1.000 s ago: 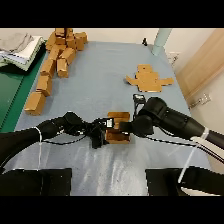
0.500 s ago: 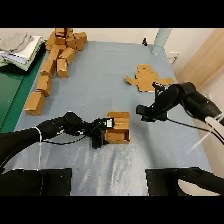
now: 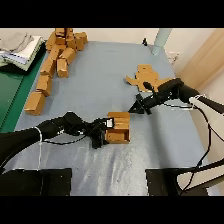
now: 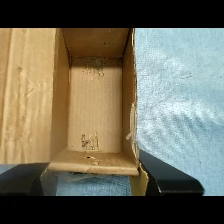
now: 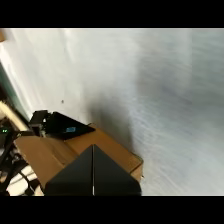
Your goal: Fold the box.
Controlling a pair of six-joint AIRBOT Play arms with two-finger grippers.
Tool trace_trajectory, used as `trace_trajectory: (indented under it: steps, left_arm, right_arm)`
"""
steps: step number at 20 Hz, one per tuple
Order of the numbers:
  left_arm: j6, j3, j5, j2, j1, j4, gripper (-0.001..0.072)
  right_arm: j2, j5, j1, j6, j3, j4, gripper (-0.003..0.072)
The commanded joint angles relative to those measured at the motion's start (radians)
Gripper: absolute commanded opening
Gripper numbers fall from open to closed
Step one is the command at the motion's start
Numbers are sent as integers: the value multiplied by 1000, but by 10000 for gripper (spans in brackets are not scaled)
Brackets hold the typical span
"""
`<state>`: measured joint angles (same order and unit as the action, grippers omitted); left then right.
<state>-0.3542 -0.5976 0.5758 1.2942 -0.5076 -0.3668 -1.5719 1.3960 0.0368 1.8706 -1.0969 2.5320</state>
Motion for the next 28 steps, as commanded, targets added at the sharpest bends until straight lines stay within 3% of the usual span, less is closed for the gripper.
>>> trace_trajectory:
  steps: [1,4,8,12,28]
  left_arm:
    - [0,0,0,-1,0,0,489]
    - [0,0,0,-1,0,0,489]
    - [0,0,0,-1,0,0,489]
    - [0,0,0,-1,0,0,489]
    - [0,0,0,-1,0,0,489]
  right_arm:
    - [-44,81,59,139,-33,51,1]
    - [-31,169,105,187,-33,28,2]
    - [56,162,175,222,-26,-93,2]
    - [192,-4,283,244,39,-268,2]
    - [632,-673,720,284,445,-591,2]
